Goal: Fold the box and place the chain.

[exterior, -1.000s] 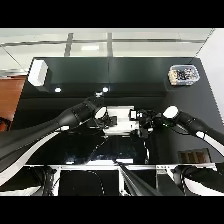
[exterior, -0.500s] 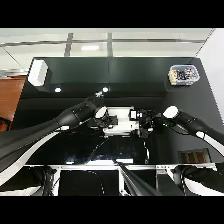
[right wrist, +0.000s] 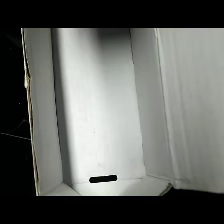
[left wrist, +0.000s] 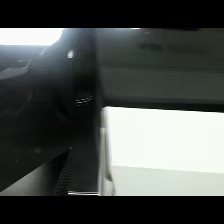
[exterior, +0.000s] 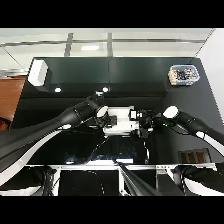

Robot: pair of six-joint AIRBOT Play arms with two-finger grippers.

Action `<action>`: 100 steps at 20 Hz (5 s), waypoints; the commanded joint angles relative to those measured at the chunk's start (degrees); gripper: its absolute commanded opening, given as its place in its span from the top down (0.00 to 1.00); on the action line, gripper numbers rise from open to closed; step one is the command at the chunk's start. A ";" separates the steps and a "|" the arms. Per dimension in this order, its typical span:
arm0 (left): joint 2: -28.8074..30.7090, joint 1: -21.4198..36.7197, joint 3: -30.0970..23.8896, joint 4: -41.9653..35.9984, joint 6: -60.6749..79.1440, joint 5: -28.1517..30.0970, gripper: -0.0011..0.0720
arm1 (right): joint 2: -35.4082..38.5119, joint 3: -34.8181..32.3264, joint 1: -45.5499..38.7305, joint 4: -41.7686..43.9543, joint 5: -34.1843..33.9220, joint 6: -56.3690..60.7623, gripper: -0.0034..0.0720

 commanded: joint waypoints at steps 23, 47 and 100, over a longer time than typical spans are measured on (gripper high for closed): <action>-2.21 -0.42 3.82 -0.17 1.81 -1.70 0.95 | 8.74 0.83 -0.02 -14.58 5.35 15.89 0.00; -2.21 -0.46 3.82 -0.20 2.97 -1.79 0.95 | 3.78 0.81 1.42 3.87 2.89 8.76 0.66; -2.23 -0.35 3.82 -0.20 2.97 -2.45 0.95 | -0.02 4.20 -15.43 8.50 27.71 70.60 0.23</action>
